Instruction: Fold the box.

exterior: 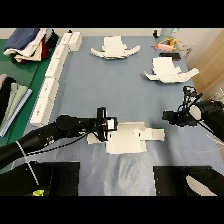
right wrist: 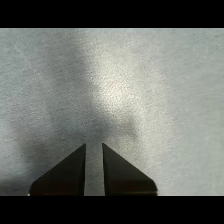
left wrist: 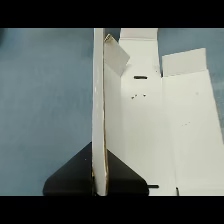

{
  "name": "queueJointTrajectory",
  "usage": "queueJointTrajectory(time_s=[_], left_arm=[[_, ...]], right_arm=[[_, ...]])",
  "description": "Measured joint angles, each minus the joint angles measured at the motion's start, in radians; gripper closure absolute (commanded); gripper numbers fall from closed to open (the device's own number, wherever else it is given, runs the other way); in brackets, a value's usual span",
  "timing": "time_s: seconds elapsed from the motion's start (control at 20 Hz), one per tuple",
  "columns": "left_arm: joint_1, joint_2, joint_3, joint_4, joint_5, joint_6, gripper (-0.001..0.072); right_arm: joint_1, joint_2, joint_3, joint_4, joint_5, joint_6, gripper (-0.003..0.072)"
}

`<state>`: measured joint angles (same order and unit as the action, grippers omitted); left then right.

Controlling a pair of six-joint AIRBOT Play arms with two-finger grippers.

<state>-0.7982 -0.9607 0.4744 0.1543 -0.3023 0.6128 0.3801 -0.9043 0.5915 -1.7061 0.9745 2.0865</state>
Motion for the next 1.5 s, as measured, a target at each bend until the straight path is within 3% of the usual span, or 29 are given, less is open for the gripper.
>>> queueJointTrajectory(time_s=[1.0, 1.5], left_arm=[[0.0, 0.007, -0.107, -0.07, 0.063, 0.06, 0.07], [0.0, 0.007, -0.144, -0.107, -0.06, -0.008, 0.0694]], right_arm=[[0.0, 0.0, 0.0, 0.015, -0.014, 0.0, 0.0525], [0.0, 0.0, 0.0, 0.019, -0.015, 0.0, 0.0525]])
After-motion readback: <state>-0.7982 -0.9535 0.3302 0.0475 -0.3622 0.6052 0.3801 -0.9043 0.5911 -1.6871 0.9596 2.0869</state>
